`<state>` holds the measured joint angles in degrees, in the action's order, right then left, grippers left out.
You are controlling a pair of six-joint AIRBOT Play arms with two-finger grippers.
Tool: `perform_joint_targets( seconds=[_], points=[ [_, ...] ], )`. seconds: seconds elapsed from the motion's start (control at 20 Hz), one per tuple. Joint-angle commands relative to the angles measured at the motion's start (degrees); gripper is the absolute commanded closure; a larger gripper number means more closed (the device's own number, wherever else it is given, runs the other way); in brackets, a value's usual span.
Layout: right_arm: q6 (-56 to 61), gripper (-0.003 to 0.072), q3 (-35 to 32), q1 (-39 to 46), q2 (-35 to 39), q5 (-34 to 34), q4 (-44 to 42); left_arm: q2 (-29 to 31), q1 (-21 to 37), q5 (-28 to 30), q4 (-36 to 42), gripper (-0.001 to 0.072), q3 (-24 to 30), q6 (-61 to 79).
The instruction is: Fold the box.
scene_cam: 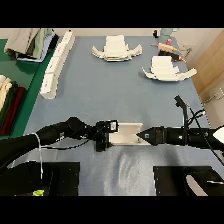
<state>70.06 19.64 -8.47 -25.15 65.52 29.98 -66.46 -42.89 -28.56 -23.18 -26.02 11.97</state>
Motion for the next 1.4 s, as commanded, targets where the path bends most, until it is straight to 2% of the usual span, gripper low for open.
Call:
perform_joint_targets(
  seconds=[0.0,0.05,0.2,0.25,0.3,0.35,0.4,0.5,0.65,0.8,0.9,1.0,1.35],
  points=[
    [6.9,-0.0008,-0.1,-1.5,-0.1,0.0,-1.6,0.0,0.0,0.0,0.0,0.0285,0.0,0.0],
    [8.5,0.0023,-0.6,-2.6,-1.0,0.0,0.4,0.0,0.0,0.0,0.0,0.0285,0.0,0.0],
    [9.4,0.0052,-3.2,-6.8,-6.8,-2.5,6.3,0.0,0.0,0.0,0.0,0.0285,0.0,0.0],
    [7.3,0.0272,-3.3,-8.2,-9.3,-3.5,3.3,0.0,0.0,0.0,0.0,0.0285,0.0,0.0],
    [0.8,0.0556,-2.8,-9.8,-11.7,-4.3,-4.2,0.0,0.0,0.0,0.0,0.0285,0.0,0.0],
    [-5.4,0.0559,-2.0,-11.2,-13.7,-5.7,-11.5,0.0,0.0,0.0,0.0,0.0285,0.0,0.0],
    [-9.0,0.0556,-1.0,-12.0,-15.4,-7.9,-15.1,0.0,0.0,0.0,0.0,0.0285,0.0,0.0],
    [-10.1,0.0526,1.7,-12.2,-18.8,-14.5,-15.2,0.0,0.0,0.0,0.0,0.0285,0.0,0.0],
    [-10.1,0.0527,6.7,-12.2,-24.9,-24.1,-12.2,0.0,0.0,0.0,0.0,0.0285,0.0,0.0],
    [-9.8,0.0532,10.7,-12.2,-33.2,-24.4,-5.9,0.0,0.0,0.0,0.0,0.0285,0.0,0.0],
    [-9.7,0.0636,10.9,-12.2,-38.3,-23.9,-5.5,0.0,0.0,0.0,0.0,0.0285,0.0,0.0],
    [-11.4,0.0638,10.9,-12.2,-41.9,-22.5,-4.4,0.0,0.0,0.0,0.0,0.0285,0.0,0.0],
    [-17.2,0.0638,10.9,-12.2,-43.8,-21.5,-3.8,0.0,0.0,0.0,0.0,0.0285,0.0,0.0]
  ],
)
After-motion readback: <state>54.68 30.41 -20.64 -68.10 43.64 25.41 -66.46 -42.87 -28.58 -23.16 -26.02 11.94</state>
